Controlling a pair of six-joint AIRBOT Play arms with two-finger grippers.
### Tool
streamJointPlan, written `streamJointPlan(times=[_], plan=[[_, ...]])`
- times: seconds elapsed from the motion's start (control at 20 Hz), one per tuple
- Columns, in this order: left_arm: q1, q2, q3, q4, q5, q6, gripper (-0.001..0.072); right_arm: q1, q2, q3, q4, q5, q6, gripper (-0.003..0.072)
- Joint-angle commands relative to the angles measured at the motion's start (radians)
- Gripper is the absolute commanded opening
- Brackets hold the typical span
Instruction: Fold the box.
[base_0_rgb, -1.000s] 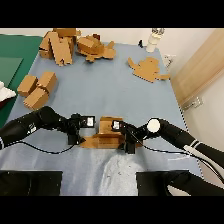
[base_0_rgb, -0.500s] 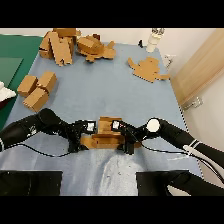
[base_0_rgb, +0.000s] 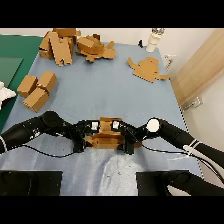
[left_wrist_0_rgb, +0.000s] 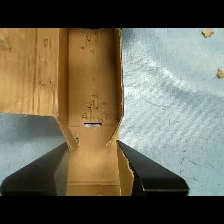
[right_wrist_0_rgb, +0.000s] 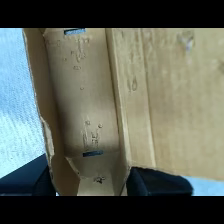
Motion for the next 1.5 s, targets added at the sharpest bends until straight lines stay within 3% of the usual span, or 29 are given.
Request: streamJointPlan(times=[0.0, 0.05, 0.25, 0.35, 0.5, 0.6, 0.7, 0.75, 1.1, 1.45], plan=[[0.011, -0.002, -0.002, 0.045, 0.019, 0.0, 0.0398, 0.0, 0.001, 0.001, 0.0, 0.0, 0.0, 0.0442], [0.037, -0.002, -0.004, 0.045, 0.003, 0.02, 0.0292, 0.0, 0.001, 0.001, 0.0, 0.0, 0.0, 0.0442], [0.239, -0.002, -0.04, -0.031, -0.17, 0.152, 0.0285, 0.0, 0.001, 0.001, 0.0, 0.0, 0.0, 0.0442], [0.305, -0.002, -0.071, -0.204, -0.242, 0.363, 0.0285, 0.0, 0.001, 0.001, 0.0, 0.0, 0.0, 0.0442], [0.307, -0.009, -0.113, -0.473, -0.262, 0.606, 0.0287, 0.0, 0.0, 0.001, 0.0, -0.001, 0.0, 0.0442], [0.307, -0.037, -0.114, -0.459, -0.255, 0.616, 0.0311, 0.0, 0.0, 0.001, 0.001, -0.001, 0.0, 0.0442], [0.307, -0.067, -0.114, -0.426, -0.257, 0.617, 0.0511, 0.0, 0.0, 0.001, 0.006, -0.001, 0.0, 0.0442], [0.307, -0.069, -0.11, -0.426, -0.262, 0.616, 0.0532, 0.0, 0.0, 0.001, 0.014, -0.001, 0.0, 0.0442], [0.303, -0.07, -0.11, -0.421, -0.259, 0.601, 0.0532, 0.0, 0.0, 0.001, 0.027, -0.001, 0.0, 0.0442], [0.189, -0.069, -0.093, -0.328, -0.209, 0.481, 0.053, 0.0, 0.0, 0.001, 0.002, 0.0, -0.055, 0.0443]])
